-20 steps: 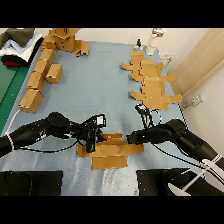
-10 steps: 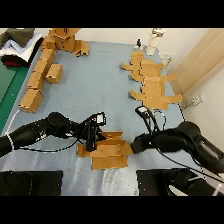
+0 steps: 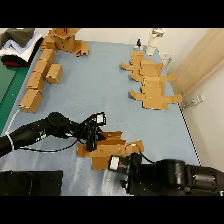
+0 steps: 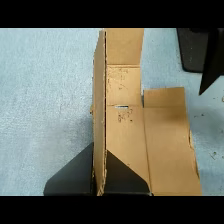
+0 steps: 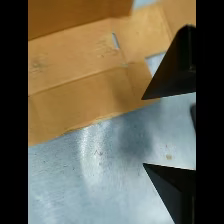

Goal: Fold the box.

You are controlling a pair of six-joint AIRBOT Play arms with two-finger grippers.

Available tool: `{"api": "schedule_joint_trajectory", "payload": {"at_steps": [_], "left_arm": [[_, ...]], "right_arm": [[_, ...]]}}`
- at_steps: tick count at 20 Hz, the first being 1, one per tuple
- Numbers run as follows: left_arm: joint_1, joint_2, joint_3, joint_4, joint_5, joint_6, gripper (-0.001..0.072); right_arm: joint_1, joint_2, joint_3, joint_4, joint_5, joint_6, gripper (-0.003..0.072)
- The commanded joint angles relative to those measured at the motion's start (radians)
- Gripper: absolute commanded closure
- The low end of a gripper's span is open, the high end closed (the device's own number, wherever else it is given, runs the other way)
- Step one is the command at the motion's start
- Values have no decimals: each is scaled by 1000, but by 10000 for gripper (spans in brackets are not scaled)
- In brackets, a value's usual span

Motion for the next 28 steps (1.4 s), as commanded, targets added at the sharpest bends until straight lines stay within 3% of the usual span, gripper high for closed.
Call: {"api": "schedule_joint_trajectory", "payload": {"at_steps": [1,6,9,20,21,22,28], "left_arm": [[-1,-1,0,0,-3,0,697],[-1,-1,0,0,-3,0,697],[-1,-1,0,0,-4,0,697],[-1,-1,0,0,-4,0,697],[-1,-1,0,0,-4,0,697],[-1,-1,0,0,-4,0,697],[-1,-1,0,0,-4,0,697]], "right_arm": [[108,-113,-24,-292,85,-14,87],[107,-238,-24,-477,141,21,88],[108,-258,-21,-581,144,155,88],[68,-147,13,-583,-3,388,82],[60,-147,13,-582,-13,399,9],[55,-146,13,-580,-22,400,-18],[26,-132,13,-619,10,318,-34]]}}
